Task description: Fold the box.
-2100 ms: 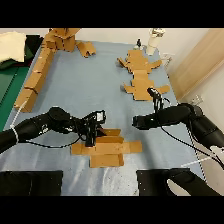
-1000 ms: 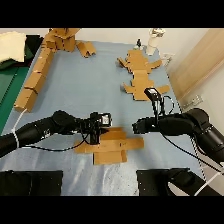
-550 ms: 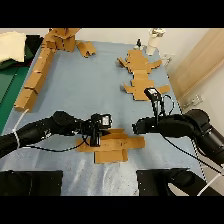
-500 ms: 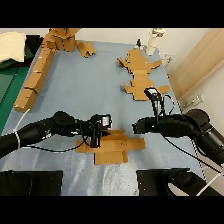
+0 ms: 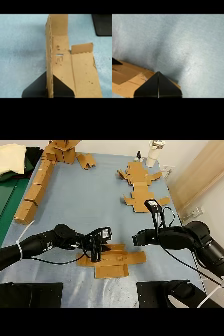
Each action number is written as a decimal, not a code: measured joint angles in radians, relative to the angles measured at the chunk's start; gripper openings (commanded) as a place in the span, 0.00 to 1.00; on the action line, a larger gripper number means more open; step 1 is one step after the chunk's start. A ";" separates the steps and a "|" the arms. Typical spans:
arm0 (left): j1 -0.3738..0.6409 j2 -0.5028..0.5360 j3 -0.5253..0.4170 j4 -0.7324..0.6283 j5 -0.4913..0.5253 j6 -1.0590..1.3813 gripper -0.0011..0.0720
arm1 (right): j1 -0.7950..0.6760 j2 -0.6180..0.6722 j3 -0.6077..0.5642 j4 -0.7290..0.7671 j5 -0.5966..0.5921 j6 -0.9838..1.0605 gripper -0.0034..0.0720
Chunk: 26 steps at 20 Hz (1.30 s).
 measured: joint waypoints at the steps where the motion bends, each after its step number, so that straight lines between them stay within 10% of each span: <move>1: -0.001 0.000 0.000 0.000 -0.006 -0.006 0.03 | 0.005 0.000 0.000 0.000 0.000 0.000 0.04; 12: 0.002 0.000 0.000 0.000 0.017 -0.068 0.03 | 0.427 0.140 -0.063 -0.053 -0.232 0.273 0.05; 13: 0.002 0.000 0.000 0.000 0.017 -0.068 0.03 | 0.510 0.156 -0.081 -0.062 -0.240 0.304 0.10; 15: 0.002 0.000 0.000 0.000 0.017 -0.071 0.03 | 0.677 0.166 -0.124 -0.094 -0.238 0.322 0.60; 16: 0.002 0.000 0.000 0.000 0.017 -0.071 0.03 | 0.752 0.157 -0.148 -0.121 -0.220 0.305 0.65; 26: 0.002 0.000 0.000 0.000 0.017 -0.072 0.03 | 0.970 -0.096 -0.233 -0.422 -0.001 0.071 0.65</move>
